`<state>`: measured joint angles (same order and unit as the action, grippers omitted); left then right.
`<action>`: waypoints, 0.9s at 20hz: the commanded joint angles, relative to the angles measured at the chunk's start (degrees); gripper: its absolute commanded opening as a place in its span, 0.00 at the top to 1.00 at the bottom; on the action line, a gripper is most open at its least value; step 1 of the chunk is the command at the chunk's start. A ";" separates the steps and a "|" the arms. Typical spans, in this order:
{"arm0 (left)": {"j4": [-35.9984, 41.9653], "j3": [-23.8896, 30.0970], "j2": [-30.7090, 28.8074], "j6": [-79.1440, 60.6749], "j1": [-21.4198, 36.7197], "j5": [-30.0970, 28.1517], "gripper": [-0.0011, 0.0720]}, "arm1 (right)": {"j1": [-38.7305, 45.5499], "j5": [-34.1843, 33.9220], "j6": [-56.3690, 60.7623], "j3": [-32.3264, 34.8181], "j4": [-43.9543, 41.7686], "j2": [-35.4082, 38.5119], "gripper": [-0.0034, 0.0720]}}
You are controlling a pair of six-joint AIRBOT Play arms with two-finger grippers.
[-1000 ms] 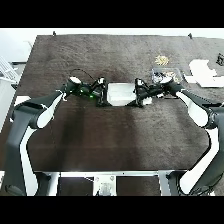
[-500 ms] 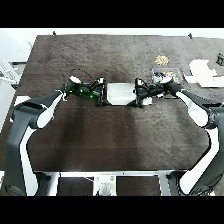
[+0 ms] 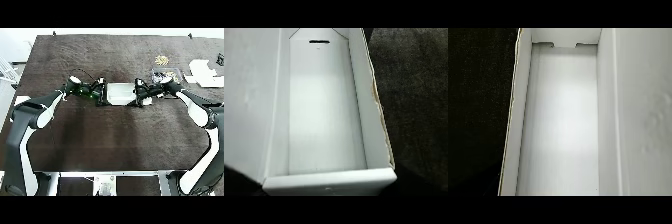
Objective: Fold the box and place the chain.
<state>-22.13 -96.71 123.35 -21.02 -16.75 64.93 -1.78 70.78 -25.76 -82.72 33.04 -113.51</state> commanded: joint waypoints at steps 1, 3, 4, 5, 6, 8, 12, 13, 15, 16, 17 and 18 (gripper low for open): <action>0.13 -0.02 -0.04 -0.02 0.04 0.02 0.36 | -0.04 0.00 0.00 -0.02 0.00 0.00 0.18; 0.13 -0.02 -0.04 -0.02 0.04 0.02 0.36 | -0.04 0.00 0.00 -0.02 0.00 0.00 0.18; 0.15 -0.02 -0.04 -0.02 0.04 0.04 0.36 | -0.04 0.00 0.00 -0.02 0.00 0.00 0.18; 0.15 -0.02 -0.04 -0.02 0.04 0.07 0.36 | -0.04 0.00 0.00 -0.02 0.00 0.00 0.18; 0.15 -0.02 -0.04 -0.02 0.04 0.24 0.36 | -0.04 0.00 0.00 -0.02 0.00 0.00 0.18; 0.15 -0.02 -0.04 -0.02 0.04 0.22 0.36 | -0.04 0.00 0.00 -0.02 0.00 0.00 0.18; 0.15 -0.02 -0.04 -0.02 0.04 0.48 0.36 | -0.04 0.26 0.00 -0.02 -0.35 0.00 0.18; 0.15 -0.02 -0.04 -0.02 0.04 0.76 0.36 | -0.04 0.24 -0.39 -0.07 -0.70 0.07 0.02; 0.13 -0.02 -0.04 -0.02 0.04 0.87 0.36 | 0.15 1.03 0.48 -0.04 0.20 0.59 0.00; 0.15 -0.02 -0.04 -0.02 0.04 0.90 0.36 | 0.42 1.11 0.48 -0.04 0.20 0.87 0.00; 0.13 -0.02 -0.04 -0.02 0.04 0.90 0.36 | 0.61 1.22 1.22 -0.04 0.26 1.20 0.00; 0.13 -0.02 -0.04 -0.02 0.04 0.90 0.36 | 1.01 1.29 1.31 -0.04 0.24 1.60 0.00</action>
<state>-22.09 -96.71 123.35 -21.06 -16.75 65.73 -1.39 71.61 -25.34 -82.72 33.06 -112.68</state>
